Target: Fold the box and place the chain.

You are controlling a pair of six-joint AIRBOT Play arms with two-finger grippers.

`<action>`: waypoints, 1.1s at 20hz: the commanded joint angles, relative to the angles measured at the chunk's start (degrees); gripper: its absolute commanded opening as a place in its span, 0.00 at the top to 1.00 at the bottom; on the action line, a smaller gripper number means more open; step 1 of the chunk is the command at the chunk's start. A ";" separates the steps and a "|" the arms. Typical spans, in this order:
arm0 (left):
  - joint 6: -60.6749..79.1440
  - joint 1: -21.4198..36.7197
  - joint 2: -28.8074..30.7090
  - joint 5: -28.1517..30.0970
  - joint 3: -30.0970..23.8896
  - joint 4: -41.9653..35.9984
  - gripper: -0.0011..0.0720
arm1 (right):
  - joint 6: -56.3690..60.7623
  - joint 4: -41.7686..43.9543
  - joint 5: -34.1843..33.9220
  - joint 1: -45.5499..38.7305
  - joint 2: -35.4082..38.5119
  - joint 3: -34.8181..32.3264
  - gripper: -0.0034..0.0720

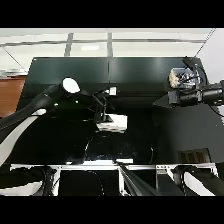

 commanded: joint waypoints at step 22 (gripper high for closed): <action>-13.18 -9.03 -5.27 1.18 1.92 17.05 0.04 | 0.04 -3.78 -0.61 -0.26 0.13 0.04 0.94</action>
